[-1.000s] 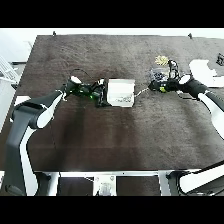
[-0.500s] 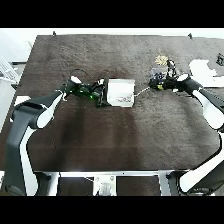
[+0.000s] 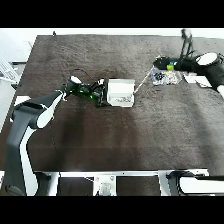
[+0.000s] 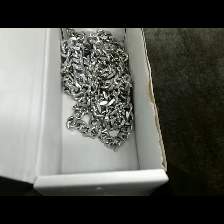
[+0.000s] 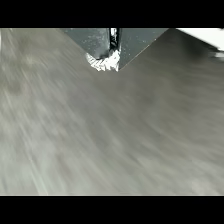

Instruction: Fold the box and place the chain.

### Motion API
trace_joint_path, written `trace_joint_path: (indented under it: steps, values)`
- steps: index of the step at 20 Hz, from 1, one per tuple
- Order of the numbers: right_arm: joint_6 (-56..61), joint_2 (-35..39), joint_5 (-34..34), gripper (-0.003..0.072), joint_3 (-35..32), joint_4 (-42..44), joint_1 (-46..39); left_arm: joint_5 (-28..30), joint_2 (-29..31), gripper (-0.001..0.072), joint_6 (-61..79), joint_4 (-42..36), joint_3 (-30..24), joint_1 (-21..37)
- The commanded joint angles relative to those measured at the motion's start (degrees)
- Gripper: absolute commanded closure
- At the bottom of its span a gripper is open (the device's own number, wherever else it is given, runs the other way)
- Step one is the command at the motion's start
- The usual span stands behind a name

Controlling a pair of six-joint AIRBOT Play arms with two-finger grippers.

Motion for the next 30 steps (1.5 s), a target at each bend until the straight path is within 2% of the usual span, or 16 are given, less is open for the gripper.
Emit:
trace_joint_path:
  steps: [1,6,10,12,18,25,28,29,30]
  values:
    - [2.47,10.47,0.72,0.0683,-0.17,-5.20,3.32,0.02,0.00,0.0252,0.00,0.00,0.00,0.04]
    - [2.56,13.86,6.49,0.0683,-0.44,-5.18,9.14,0.00,0.00,0.0252,0.00,0.00,0.00,0.04]
    - [2.56,13.79,6.19,0.0683,-4.28,-5.18,14.32,0.02,0.00,0.0252,0.00,0.00,0.00,0.04]
    - [2.56,13.79,3.32,0.0683,-7.43,-4.74,16.35,0.02,0.00,0.0252,0.00,0.00,0.00,0.04]
    - [2.54,10.12,-12.46,0.0683,-17.97,-4.74,23.23,0.02,0.00,0.0252,0.00,0.00,0.00,0.04]
    - [2.56,-4.90,-15.34,0.0683,-19.15,-4.70,24.68,0.02,0.00,0.0252,0.00,0.00,0.00,0.04]
    - [2.56,-6.56,-15.50,0.0675,-19.12,-4.72,24.68,0.02,0.00,0.0252,0.00,0.00,0.00,0.04]
    - [2.56,-6.16,-15.43,0.0470,-18.82,-4.72,24.57,0.02,0.00,0.0252,0.00,0.00,0.00,0.04]
    - [2.54,-5.44,-15.26,0.0147,-18.34,-4.79,24.52,0.00,0.00,0.0252,0.00,0.00,0.00,0.04]
